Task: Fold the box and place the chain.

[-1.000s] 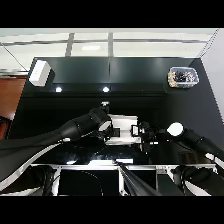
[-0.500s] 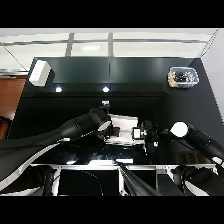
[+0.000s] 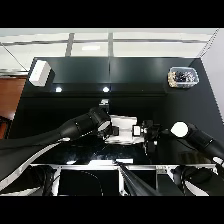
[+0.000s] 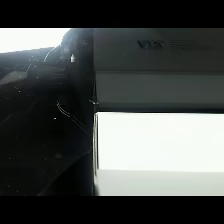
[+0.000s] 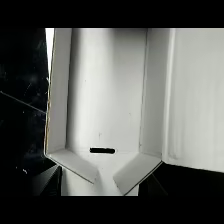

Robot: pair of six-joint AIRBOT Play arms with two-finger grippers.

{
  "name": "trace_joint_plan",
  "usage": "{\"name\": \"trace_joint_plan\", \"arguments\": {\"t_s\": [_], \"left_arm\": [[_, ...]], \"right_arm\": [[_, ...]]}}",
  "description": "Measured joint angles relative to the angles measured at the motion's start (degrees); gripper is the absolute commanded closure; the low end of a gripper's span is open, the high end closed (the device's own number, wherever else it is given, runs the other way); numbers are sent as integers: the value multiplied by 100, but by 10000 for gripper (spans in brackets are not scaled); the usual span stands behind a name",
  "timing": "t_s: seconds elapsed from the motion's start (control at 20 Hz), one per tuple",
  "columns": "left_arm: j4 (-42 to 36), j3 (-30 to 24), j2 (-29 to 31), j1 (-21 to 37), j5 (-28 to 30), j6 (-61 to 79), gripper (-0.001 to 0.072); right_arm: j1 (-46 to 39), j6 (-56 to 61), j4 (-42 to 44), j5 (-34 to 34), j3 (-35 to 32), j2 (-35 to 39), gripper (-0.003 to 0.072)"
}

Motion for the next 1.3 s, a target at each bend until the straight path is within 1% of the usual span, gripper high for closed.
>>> {"name": "trace_joint_plan", "arguments": {"t_s": [0.05, 0.15, 0.2, 0.25, 0.5, 0.65, 0.8, 1.05, 1.1, 1.15, 1.2, 1.25, 1.3], "left_arm": [[0, 0, 0, 2, 2, 0, 680], [2, 0, 0, 7, -15, 15, 680], [4, 0, 0, 9, -15, 15, 680], [4, 0, 0, 9, -17, 15, 680], [4, 0, -4, 9, 0, 13, 680], [4, 0, -2, 9, -2, 9, 680], [0, 0, -4, 13, 11, -4, 680], [-9, -2, -4, 13, 15, -4, 680], [-15, -2, -4, 13, 17, -2, 680], [-17, -2, -4, 13, 24, -2, 680], [-24, -2, -4, 13, 37, -2, 679], [-24, -2, -4, 13, 28, 0, 680], [-22, -2, -4, 13, 17, 2, 680]], "right_arm": [[4, 20, 70, -2, 0, -20, 260], [7, 61, 192, -28, 0, -48, 276], [7, 63, 229, -46, 0, -59, 438], [9, 79, 264, -44, 0, -63, 557], [13, 116, 396, 20, 0, -81, 553], [13, 133, 822, 24, 0, -94, 553], [13, 146, 1311, -162, 0, -201, 554], [11, 146, 1633, -267, 0, -358, 554], [13, 146, 1663, -273, 0, -369, 508], [13, 149, 1683, -280, 0, -380, 327], [13, 146, 1707, -280, 0, -385, 332], [13, 146, 1705, -282, 0, -391, 528], [13, 146, 1705, -295, 0, -391, 618]]}}
